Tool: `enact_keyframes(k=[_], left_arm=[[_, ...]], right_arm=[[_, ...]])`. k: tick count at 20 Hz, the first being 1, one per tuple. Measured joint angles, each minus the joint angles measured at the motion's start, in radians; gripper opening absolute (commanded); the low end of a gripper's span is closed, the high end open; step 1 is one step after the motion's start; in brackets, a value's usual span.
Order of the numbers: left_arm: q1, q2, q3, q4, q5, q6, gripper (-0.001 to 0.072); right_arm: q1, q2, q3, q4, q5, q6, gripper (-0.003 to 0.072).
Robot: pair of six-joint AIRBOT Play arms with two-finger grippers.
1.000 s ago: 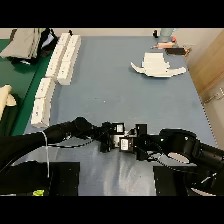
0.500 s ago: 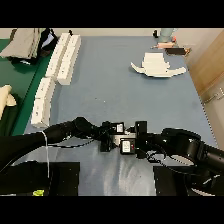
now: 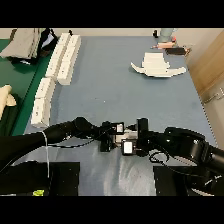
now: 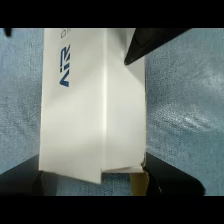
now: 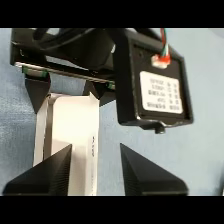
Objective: Fold the box.
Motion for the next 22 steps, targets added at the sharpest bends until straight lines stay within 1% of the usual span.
enact_keyframes(k=[1, 3, 4, 5, 8, 22], left_arm=[[0.000, 0.000, 0.000, 0.000, 0.000, 0.000, 0.0461], [0.000, 0.000, 0.000, 0.000, -0.001, -0.001, 0.0461], [0.000, 0.000, 0.000, 0.000, 0.000, -0.001, 0.0461], [0.000, 0.000, 0.000, -0.001, -0.001, -0.001, 0.0461], [0.000, 0.000, 0.000, -0.001, 0.000, -0.001, 0.0461], [0.000, 0.000, 0.000, 0.003, -0.002, 0.004, 0.0461]], right_arm=[[0.000, -0.003, 0.000, -0.009, -0.004, 0.000, 0.0336], [0.000, -0.011, 0.001, -0.023, -0.011, 0.000, 0.0329], [0.000, -0.015, 0.001, -0.027, -0.015, 0.000, 0.0258], [0.000, -0.018, 0.001, -0.028, -0.015, 0.000, 0.0250], [0.000, -0.028, 0.002, -0.020, -0.019, 0.000, 0.0250], [0.002, -0.056, -0.001, 0.129, 0.008, -0.042, 0.0250]])
